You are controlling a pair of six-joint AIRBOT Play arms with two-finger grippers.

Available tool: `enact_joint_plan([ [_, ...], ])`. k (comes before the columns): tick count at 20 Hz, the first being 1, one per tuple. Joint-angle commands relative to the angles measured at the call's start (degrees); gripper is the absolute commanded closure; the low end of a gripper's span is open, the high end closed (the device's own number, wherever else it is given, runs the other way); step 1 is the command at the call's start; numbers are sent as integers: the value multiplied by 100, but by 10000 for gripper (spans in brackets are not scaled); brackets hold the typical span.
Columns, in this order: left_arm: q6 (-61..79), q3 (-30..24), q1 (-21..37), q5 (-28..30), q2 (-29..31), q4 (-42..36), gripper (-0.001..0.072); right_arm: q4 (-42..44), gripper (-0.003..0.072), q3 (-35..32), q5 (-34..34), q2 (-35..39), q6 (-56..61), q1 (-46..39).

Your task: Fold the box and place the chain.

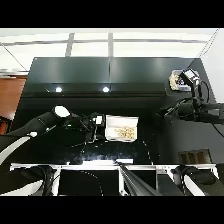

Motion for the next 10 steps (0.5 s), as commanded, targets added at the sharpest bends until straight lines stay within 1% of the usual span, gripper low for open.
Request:
enact_joint_plan([
  [1, -20, 4, -37, 72, -4, 55, 441, -133, 288, -186, -164, -2, 275, 4],
  [2, -20, 4, -37, 72, -4, 52, 441, -133, 286, -284, -227, -28, 442, 17],
  [3, -20, 4, -37, 72, -4, 52, 441, -133, 115, -341, -267, -92, 610, 70],
  [4, -20, 4, -37, 72, -4, 52, 441, -131, -31, -356, -413, -199, 820, 195],
  [7, -20, 4, -37, 72, -4, 52, 441, 221, -31, -339, -1394, -651, 1054, 734],
  [8, -20, 4, -37, 72, -4, 52, 441, 348, -30, -271, -1620, -914, 1158, 885],
  [10, -20, 4, -37, 72, -4, 52, 441, 540, -28, -55, -1770, -1480, 964, 1137],
])
